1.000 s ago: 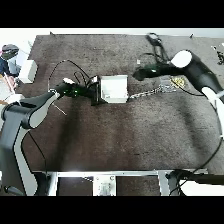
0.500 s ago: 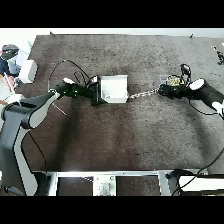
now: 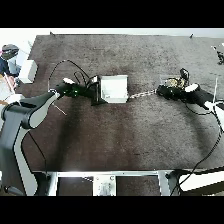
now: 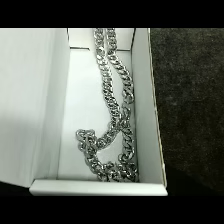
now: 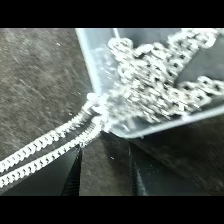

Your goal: Fold the box and place the chain.

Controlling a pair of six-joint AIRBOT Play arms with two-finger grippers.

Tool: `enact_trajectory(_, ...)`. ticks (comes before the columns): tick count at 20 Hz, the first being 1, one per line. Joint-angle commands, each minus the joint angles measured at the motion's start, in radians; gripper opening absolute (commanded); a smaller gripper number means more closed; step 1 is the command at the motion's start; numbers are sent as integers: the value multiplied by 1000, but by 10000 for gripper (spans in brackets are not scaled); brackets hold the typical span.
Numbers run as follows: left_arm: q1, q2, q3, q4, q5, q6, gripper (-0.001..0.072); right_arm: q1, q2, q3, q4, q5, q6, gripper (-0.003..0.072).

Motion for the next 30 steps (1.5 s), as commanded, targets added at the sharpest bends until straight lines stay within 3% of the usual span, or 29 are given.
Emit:
enact_trajectory(1, 0, 0, 0, 0, 0, 0, 285, 24, -13, 19, 47, -32, -41, 324)
enact_trajectory(2, 0, 0, 0, 0, 0, 0, 285, 35, -13, 23, 45, -42, -42, 322)
enact_trajectory(4, 0, 0, 0, 0, 0, 0, 285, 44, -13, 24, 47, -61, -40, 148)
enact_trajectory(6, 0, 0, 0, 0, 0, 0, 285, 43, -13, 24, 46, -62, -39, 146)
enact_trajectory(7, 0, 0, 0, 0, 0, 0, 285, 41, -12, 24, 47, -53, -39, 13)
enact_trajectory(11, 0, 0, 0, 0, 0, 0, 285, 48, 27, 25, 60, 28, -40, 11)
enact_trajectory(14, 0, 0, 0, 0, 0, 0, 285, 80, 137, 33, 89, 114, -41, 11)
enact_trajectory(19, 0, 0, 0, 0, 0, 0, 285, 275, 314, 156, 90, 121, -71, 11)
enact_trajectory(23, 0, 0, 0, 0, 0, 0, 285, 442, 320, 307, 73, 119, -101, 11)
enact_trajectory(30, 0, 0, 0, 0, 0, 0, 285, 576, 292, 322, 55, 120, -103, 11)
